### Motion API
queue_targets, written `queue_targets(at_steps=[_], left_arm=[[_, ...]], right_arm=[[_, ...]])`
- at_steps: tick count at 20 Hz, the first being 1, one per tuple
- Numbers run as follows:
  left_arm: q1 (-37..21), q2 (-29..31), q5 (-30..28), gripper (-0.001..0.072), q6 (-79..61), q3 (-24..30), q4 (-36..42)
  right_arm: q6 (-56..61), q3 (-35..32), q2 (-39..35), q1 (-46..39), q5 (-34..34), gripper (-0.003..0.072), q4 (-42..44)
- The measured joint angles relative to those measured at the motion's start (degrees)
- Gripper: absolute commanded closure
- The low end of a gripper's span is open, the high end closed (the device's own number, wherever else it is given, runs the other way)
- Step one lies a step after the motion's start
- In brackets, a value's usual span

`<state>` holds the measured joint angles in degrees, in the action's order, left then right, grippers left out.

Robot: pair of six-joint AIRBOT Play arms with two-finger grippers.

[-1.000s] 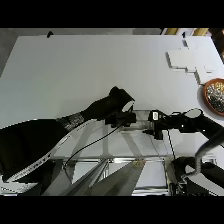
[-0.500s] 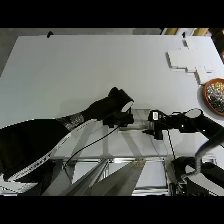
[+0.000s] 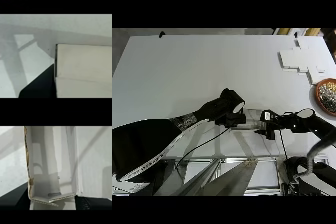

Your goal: Fold the box and place the chain.

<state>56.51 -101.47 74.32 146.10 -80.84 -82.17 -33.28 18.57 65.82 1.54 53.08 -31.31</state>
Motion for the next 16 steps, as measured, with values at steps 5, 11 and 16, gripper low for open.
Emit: queue_targets(at_steps=[5,11,16], left_arm=[[0.28,-0.09,-0.37,0.0697,-0.63,0.00,-0.17],[0.33,0.00,0.22,0.0536,-3.69,0.02,-0.37],[-0.39,0.28,1.05,0.0486,-8.07,0.02,-0.15]], right_arm=[[0.20,0.00,0.00,-0.02,0.04,0.0344,0.00],[0.46,0.00,0.00,-0.02,0.09,0.0344,0.07],[0.39,0.00,0.00,-0.02,0.09,0.0344,0.07]])
